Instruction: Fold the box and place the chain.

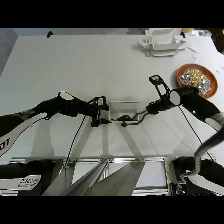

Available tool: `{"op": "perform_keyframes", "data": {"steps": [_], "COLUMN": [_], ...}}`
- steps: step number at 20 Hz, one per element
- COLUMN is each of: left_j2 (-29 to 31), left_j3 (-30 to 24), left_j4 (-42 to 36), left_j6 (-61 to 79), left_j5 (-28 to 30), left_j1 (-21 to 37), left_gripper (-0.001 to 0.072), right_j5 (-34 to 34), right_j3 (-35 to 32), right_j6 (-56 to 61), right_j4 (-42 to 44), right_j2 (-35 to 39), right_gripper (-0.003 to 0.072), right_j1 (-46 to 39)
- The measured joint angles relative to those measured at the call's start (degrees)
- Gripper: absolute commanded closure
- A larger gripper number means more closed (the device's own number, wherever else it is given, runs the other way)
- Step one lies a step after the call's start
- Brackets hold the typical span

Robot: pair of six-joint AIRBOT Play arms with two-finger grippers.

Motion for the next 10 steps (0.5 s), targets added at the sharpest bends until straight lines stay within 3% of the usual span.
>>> {"op": "perform_keyframes", "data": {"steps": [3, 5, 10], "left_j2": [0.0, 0.0, 0.0], "left_j3": [0.0, 0.0, 0.0], "left_j4": [0.0, 0.0, 0.0], "left_j6": [0.0, 0.0, 0.0], "left_j5": [0.0, 0.0, 0.0], "left_j1": [0.0, 0.0, 0.0], "left_gripper": [0.0568, 0.0568, 0.0568], "right_j5": [0.0, 0.0, 0.2], "right_j3": [0.0, 0.0, -0.1], "right_j6": [1.2, 1.7, 3.1], "right_j4": [-0.3, -0.3, -0.4], "right_j2": [-1.8, -2.5, -4.0], "right_gripper": [0.0369, 0.0470, 0.0541], "right_j1": [0.0, 0.0, 0.0]}}
